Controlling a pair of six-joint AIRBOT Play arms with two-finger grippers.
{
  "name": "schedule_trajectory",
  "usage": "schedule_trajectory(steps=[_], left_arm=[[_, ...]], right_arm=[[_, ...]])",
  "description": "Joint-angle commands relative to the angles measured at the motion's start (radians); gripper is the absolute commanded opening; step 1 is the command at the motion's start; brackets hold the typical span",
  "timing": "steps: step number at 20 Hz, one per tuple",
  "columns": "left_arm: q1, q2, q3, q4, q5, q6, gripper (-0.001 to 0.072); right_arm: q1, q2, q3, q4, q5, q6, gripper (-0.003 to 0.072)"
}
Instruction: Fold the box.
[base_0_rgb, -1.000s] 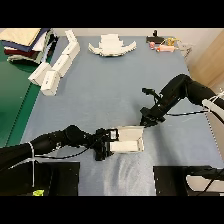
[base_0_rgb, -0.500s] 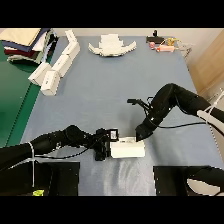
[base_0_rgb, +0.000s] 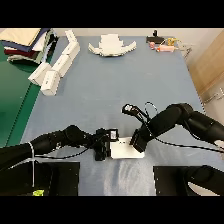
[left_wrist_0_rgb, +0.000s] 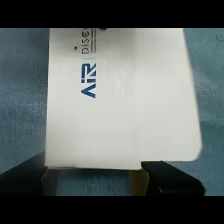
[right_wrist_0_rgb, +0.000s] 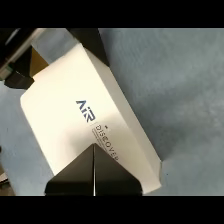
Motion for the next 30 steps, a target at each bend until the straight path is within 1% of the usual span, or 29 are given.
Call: schedule_trajectory(steps=[1, 4, 7, 9, 11, 12, 13, 15, 16, 19, 20, 21, 24, 28, 30], left_arm=[[0.001, 0.000, 0.001, 0.000, 0.000, 0.000, 0.0527], [0.000, 0.000, 0.001, 0.000, 0.000, 0.000, 0.0527], [0.000, 0.000, 0.001, 0.000, 0.000, 0.000, 0.0526], [0.001, 0.000, 0.001, 0.000, 0.000, 0.000, 0.0527], [0.000, 0.000, 0.001, 0.000, 0.000, 0.000, 0.0527], [0.001, 0.000, 0.001, 0.000, 0.000, 0.000, 0.0527], [0.000, 0.000, 0.001, 0.000, 0.000, 0.000, 0.0527], [0.001, 0.000, 0.001, 0.000, 0.000, 0.000, 0.0527], [0.001, 0.000, 0.001, 0.000, 0.000, 0.000, 0.0527], [0.000, 0.000, 0.001, 0.000, 0.000, 0.000, 0.0527], [0.000, 0.000, 0.001, 0.000, 0.000, 0.000, 0.0527], [0.001, 0.000, 0.001, 0.000, 0.000, 0.000, 0.0527], [0.000, 0.000, 0.001, 0.000, 0.000, 0.000, 0.0527], [0.001, 0.000, 0.001, 0.000, 0.000, 0.000, 0.0527], [0.000, 0.000, 0.001, 0.000, 0.000, 0.000, 0.0527]], right_arm=[[0.036, 0.103, -0.012, -0.037, 0.042, -0.017, 0.0004], [0.036, 0.158, -0.012, -0.043, 0.060, -0.021, 0.0004], [0.055, 0.179, -0.016, -0.047, 0.086, -0.080, 0.0004], [0.111, 0.209, -0.031, -0.108, 0.105, -0.110, 0.0004], [0.186, 0.255, -0.061, -0.224, 0.178, -0.116, 0.0005], [0.214, 0.266, -0.072, -0.276, 0.218, -0.116, 0.0019], [0.234, 0.264, -0.076, -0.314, 0.246, -0.117, 0.0106], [0.252, 0.239, -0.075, -0.337, 0.280, -0.165, 0.0425], [0.252, 0.224, -0.075, -0.324, 0.284, -0.201, 0.0467], [0.262, 0.190, -0.075, -0.277, 0.277, -0.228, 0.0468], [0.277, 0.185, -0.075, -0.273, 0.270, -0.229, 0.0533], [0.299, 0.182, -0.076, -0.275, 0.267, -0.231, 0.0551], [0.346, 0.150, -0.075, -0.294, 0.282, -0.265, 0.0551], [0.350, 0.100, -0.075, -0.389, 0.332, -0.261, 0.0551], [0.351, 0.102, -0.074, -0.391, 0.332, -0.261, 0.0551]])
